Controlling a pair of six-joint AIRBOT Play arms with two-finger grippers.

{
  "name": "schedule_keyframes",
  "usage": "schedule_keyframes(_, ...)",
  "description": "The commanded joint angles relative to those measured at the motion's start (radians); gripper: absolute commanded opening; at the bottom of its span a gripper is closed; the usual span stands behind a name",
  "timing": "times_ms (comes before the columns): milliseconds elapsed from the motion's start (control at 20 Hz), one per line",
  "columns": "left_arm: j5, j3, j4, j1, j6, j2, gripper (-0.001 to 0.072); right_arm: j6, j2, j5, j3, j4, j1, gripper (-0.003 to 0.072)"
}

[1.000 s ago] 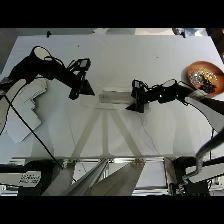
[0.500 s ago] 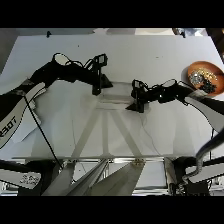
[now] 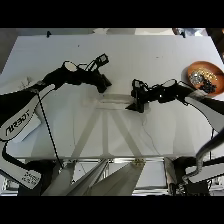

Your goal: Fold the box and place the chain.

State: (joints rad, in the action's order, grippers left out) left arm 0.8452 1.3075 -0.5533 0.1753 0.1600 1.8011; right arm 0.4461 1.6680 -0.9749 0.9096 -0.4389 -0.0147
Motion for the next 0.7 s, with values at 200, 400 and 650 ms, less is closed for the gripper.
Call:
schedule_keyframes(200, 0.159, 0.001, -0.04, -0.064, 0.019, -0.129, 0.0011, 0.0, 0.0, -0.002, 0.0, -0.002, -0.001, 0.0503)
schedule_keyframes(400, 0.225, 0.001, -0.249, -0.15, -0.058, -0.231, 0.0029, 0.0, 0.0, -0.002, 0.0, -0.002, -0.001, 0.0503)
schedule_keyframes(650, 0.417, 0.0, -0.298, -0.185, -0.197, -0.198, 0.0483, 0.0, 0.001, -0.002, 0.001, -0.002, -0.001, 0.0503)
